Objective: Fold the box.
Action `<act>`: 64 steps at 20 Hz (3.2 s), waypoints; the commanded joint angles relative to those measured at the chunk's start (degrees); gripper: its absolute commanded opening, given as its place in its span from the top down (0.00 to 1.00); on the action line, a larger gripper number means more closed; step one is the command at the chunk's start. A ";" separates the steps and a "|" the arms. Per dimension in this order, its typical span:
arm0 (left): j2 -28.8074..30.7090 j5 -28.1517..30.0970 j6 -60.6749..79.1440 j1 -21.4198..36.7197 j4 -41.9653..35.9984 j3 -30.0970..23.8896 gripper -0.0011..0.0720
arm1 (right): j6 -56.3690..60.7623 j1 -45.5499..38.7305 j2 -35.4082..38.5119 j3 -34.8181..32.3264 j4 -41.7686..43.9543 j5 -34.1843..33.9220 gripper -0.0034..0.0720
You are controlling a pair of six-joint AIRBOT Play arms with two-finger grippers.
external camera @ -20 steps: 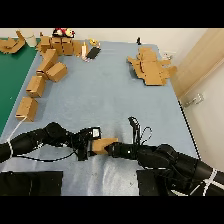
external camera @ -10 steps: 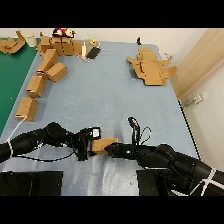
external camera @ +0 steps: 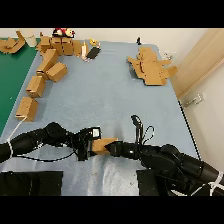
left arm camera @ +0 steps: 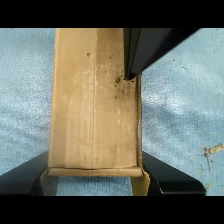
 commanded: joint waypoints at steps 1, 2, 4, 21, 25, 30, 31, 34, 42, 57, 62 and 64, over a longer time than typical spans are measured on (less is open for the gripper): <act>0.02 0.02 0.04 -0.02 0.04 0.02 0.17 | 0.28 -2.78 3.04 0.02 -4.72 -4.07 0.95; 0.02 0.02 0.02 -0.02 0.04 0.02 0.17 | 1.99 -5.07 3.39 0.22 -6.75 -7.28 0.95; 0.02 0.02 0.02 -0.02 0.04 0.02 0.17 | 4.98 -9.79 3.80 2.10 -12.15 -14.86 0.95; 0.02 0.83 0.02 -0.09 -0.66 0.07 0.17 | 13.97 -26.71 -21.55 21.35 -26.38 -39.98 0.95; 0.02 0.50 0.02 -0.11 -0.68 0.07 0.17 | 13.97 -26.71 -23.06 21.35 -26.43 -39.98 0.95; 0.31 0.46 -0.76 -0.09 -1.01 0.11 0.17 | 13.94 -26.71 -23.02 21.35 -26.56 -40.00 0.95; 0.85 0.50 -2.16 -0.09 -0.94 0.13 0.17 | 13.92 -26.71 -23.02 21.35 -26.67 -40.00 0.95; 4.42 0.59 -5.46 -0.04 -0.26 0.13 0.17 | 13.73 -26.71 -23.02 21.35 -26.69 -39.98 0.95; 12.70 2.69 -35.32 7.96 15.93 0.02 0.17 | 12.61 -26.71 -23.02 21.35 -27.04 -39.98 0.95; 5.40 -3.04 -36.39 8.07 17.20 0.90 0.00 | 12.15 -26.71 -23.02 21.35 -27.04 -39.06 0.95; 5.40 -3.02 -35.39 6.34 15.02 1.16 0.00 | 12.15 -26.71 -23.02 21.35 -27.06 -38.42 0.95; 5.38 -2.54 -33.07 4.15 15.04 1.18 0.00 | 12.15 -26.71 -23.02 21.35 -27.04 -38.18 0.95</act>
